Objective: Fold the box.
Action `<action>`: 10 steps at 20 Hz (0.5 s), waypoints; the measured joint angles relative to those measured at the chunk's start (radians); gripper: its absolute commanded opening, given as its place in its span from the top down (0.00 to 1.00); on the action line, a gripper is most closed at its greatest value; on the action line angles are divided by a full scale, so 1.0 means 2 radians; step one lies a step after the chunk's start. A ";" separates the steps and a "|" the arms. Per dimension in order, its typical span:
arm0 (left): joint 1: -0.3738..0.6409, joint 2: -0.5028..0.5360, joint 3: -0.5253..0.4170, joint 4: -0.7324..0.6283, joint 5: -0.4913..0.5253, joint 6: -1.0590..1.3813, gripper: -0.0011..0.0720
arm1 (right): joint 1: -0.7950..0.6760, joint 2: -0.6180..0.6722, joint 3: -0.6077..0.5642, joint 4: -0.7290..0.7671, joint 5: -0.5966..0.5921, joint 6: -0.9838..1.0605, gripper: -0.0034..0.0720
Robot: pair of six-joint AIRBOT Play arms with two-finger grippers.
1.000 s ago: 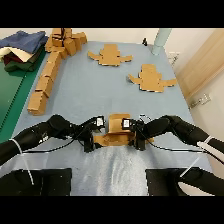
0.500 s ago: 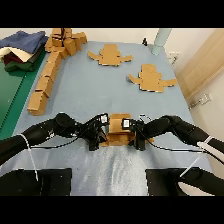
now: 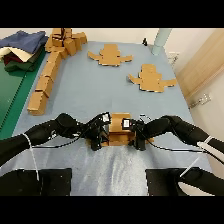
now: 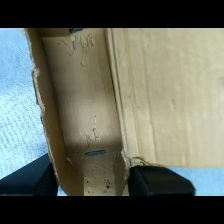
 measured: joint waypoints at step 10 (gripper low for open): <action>-0.011 -0.009 0.000 -0.044 0.015 0.041 0.91 | 0.000 0.000 0.000 0.000 0.000 0.000 0.28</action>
